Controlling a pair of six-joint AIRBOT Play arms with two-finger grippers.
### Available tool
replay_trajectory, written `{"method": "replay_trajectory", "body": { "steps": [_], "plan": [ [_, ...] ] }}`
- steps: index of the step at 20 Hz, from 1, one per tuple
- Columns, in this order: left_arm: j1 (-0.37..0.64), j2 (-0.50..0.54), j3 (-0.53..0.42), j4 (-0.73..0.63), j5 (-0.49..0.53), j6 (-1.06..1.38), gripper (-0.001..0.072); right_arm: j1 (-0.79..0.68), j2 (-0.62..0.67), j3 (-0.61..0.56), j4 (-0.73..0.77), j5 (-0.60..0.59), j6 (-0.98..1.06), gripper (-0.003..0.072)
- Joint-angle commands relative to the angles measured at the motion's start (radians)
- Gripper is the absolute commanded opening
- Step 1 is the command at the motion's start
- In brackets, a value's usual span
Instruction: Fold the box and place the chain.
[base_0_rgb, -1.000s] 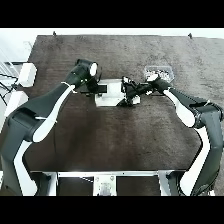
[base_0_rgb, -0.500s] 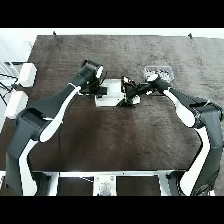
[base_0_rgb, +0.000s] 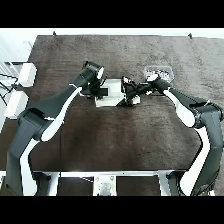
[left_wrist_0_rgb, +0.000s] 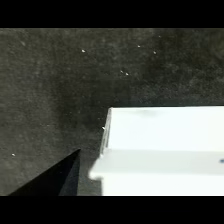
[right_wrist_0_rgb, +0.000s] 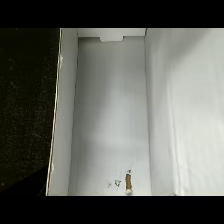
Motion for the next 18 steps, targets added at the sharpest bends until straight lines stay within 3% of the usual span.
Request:
{"method": "replay_trajectory", "body": {
  "steps": [1,4,5,6,9,11,18],
  "plan": [
    [-0.001,-0.001,0.001,-0.027,0.012,-0.014,0.0348,0.000,0.000,0.000,0.000,0.000,0.000,0.0476],
    [0.008,-0.005,0.001,-0.060,0.006,-0.015,0.0338,0.000,0.000,0.000,0.000,0.000,0.000,0.0475],
    [0.010,-0.005,0.001,-0.061,0.000,-0.018,0.0203,0.000,0.000,0.000,0.000,0.000,0.000,0.0475],
    [0.010,-0.005,0.001,-0.056,-0.003,-0.018,0.0167,0.000,0.000,0.000,0.000,0.000,0.000,0.0475],
    [0.010,-0.006,0.001,-0.053,-0.011,-0.026,0.0166,0.000,0.000,0.000,0.000,0.000,0.000,0.0475],
    [0.010,-0.011,0.001,-0.030,-0.035,-0.040,0.0055,0.000,0.000,0.000,0.000,0.000,0.000,0.0475],
    [0.010,-0.022,-0.002,-0.023,-0.040,-0.040,0.0020,0.000,0.000,0.000,0.000,0.000,0.000,0.0475]
  ]
}}
